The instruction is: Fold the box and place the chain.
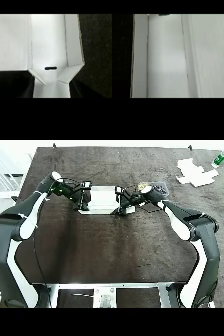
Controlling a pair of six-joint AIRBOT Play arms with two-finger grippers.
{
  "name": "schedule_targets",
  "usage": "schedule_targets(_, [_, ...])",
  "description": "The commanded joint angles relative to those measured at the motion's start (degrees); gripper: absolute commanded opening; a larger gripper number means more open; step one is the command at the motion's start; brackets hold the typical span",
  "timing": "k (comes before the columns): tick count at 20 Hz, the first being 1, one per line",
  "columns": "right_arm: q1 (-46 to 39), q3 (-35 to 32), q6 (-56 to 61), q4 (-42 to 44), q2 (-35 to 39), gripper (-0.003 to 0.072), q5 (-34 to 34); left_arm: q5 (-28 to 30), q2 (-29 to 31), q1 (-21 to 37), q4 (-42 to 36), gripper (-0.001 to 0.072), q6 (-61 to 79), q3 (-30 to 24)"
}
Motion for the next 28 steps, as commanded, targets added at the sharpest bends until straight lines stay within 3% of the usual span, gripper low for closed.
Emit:
schedule_targets(1, [0.0, 0.0, 0.0, 0.0, 0.0, 0.0568, 0.0, 0.0, 0.0, 0.0, -0.4, 0.0465, 0.3, -0.1])
schedule_targets(3, [0.0, 0.0, 0.0, 0.0, 0.0, 0.0567, 0.0, -0.7, 0.0, 0.0, -1.2, 0.0281, 0.3, -0.1])
schedule_targets(20, [0.0, 0.0, 0.0, 0.0, 0.0, 0.0568, 0.0, 1.3, -1.1, 0.0, -13.2, 0.0285, 3.5, -2.3])
schedule_targets(21, [0.0, 0.0, 0.0, 0.0, 0.0, 0.0568, 0.0, 1.2, -1.3, 0.0, -13.5, 0.0295, 3.4, -2.3])
schedule_targets(22, [0.0, 0.0, 0.0, 0.0, 0.0, 0.0567, 0.0, 1.1, -1.8, 0.0, -13.4, 0.0405, 3.3, -2.3])
schedule_targets(23, [0.0, 0.0, 0.0, 0.0, 0.0, 0.0568, 0.0, 0.9, -2.1, 0.0, -13.4, 0.0468, 2.7, -2.3])
schedule_targets(26, [0.0, 0.0, 0.0, 0.0, 0.0, 0.0568, 0.0, 0.7, -2.4, 0.0, -14.1, 0.0468, 2.7, -2.3])
schedule_targets(27, [0.0, 0.0, 0.0, 0.0, 0.0, 0.0568, 0.0, 0.1, -2.4, 0.0, -14.1, 0.0502, 2.7, -2.3])
schedule_targets(28, [0.0, 0.0, 0.0, 0.0, 0.0, 0.0568, 0.0, -0.4, -2.4, 0.0, -14.1, 0.0619, 2.6, -2.3])
